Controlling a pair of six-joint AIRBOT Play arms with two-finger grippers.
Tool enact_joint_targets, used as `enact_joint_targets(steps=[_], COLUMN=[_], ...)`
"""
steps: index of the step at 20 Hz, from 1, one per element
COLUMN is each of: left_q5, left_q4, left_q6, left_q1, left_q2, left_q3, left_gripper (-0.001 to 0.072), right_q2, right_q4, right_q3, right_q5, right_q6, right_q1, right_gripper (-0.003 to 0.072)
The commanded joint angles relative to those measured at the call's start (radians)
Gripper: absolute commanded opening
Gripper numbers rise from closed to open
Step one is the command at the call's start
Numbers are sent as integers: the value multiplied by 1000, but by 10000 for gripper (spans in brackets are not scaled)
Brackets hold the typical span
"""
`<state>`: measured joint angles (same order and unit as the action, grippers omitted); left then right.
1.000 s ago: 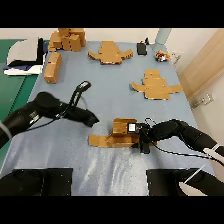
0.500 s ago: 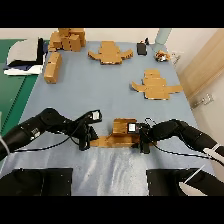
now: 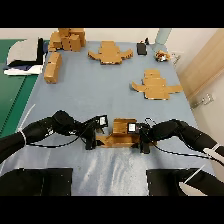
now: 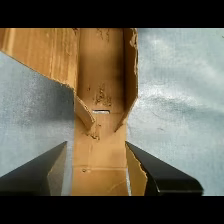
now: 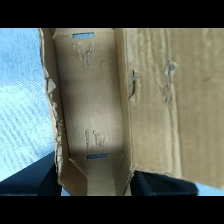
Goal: Fold the box.
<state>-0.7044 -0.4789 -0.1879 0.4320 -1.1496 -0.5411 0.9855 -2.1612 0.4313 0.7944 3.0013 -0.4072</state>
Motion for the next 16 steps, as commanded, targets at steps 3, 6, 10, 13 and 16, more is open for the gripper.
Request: enact_joint_targets(steps=[3,6,10,13,16], left_q5=[23,26,23,32,34], left_q4=[58,65,91,90,90], left_q6=[-34,-34,-33,-33,-33], left_q1=[29,56,74,74,77], left_q2=[-13,-31,-82,-95,-96], left_q3=[-1,-3,-39,-52,-52], left_gripper=[518,518,364,341,91], right_q2=[0,0,0,0,0], right_q4=[0,0,0,0,0], right_q3=[0,0,0,0,0], right_q5=[0,0,0,0,0], right_q6=[0,0,0,0,0], right_q1=[0,0,0,0,0], right_gripper=[510,509,509,509,510])
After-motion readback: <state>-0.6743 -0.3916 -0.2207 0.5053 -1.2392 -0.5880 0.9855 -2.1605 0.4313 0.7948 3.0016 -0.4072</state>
